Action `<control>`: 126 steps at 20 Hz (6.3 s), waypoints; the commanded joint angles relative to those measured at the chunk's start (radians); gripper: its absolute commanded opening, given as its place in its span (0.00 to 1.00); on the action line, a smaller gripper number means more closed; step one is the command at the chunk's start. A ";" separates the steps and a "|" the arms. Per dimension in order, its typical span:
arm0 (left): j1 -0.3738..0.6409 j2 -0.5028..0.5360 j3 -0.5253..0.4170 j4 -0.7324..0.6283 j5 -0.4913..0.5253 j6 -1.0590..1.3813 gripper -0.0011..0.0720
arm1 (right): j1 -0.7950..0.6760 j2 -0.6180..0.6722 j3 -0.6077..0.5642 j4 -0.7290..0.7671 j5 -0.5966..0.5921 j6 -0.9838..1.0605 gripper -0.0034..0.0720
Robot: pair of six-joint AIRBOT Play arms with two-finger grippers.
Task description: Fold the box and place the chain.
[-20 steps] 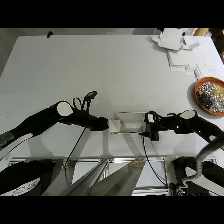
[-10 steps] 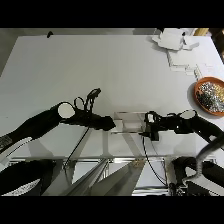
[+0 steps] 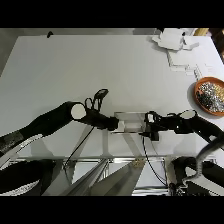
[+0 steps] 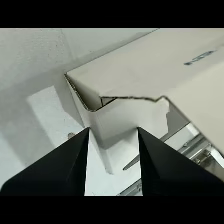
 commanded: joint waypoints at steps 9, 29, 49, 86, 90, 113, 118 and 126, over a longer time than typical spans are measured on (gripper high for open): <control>-0.118 -0.160 0.246 0.330 -0.196 -0.401 0.47 | 0.000 0.001 0.000 0.000 0.000 0.000 0.55; -0.198 -0.392 0.487 0.543 -0.447 -0.758 0.27 | 0.000 0.001 0.000 0.000 0.000 0.000 0.55; -0.199 -0.396 0.485 0.533 -0.441 -0.752 0.02 | 0.000 0.001 0.000 0.000 0.000 0.000 0.55; 0.188 -0.121 -0.164 -0.536 -0.029 2.139 0.97 | 0.000 0.001 0.000 0.000 0.000 0.000 0.55; 0.176 -0.147 -0.164 -0.546 0.002 2.139 0.97 | 0.000 0.001 0.000 0.000 0.000 0.000 0.55; 0.143 -0.180 -0.161 -0.684 0.022 2.191 0.73 | 0.000 0.001 0.000 0.000 0.000 0.000 0.55; 0.144 -0.179 -0.161 -0.673 0.023 2.187 0.39 | 0.000 0.001 0.000 0.000 0.000 0.000 0.55; 0.144 -0.178 -0.161 -0.675 0.018 2.187 0.39 | 0.000 0.001 0.000 0.000 0.000 0.000 0.55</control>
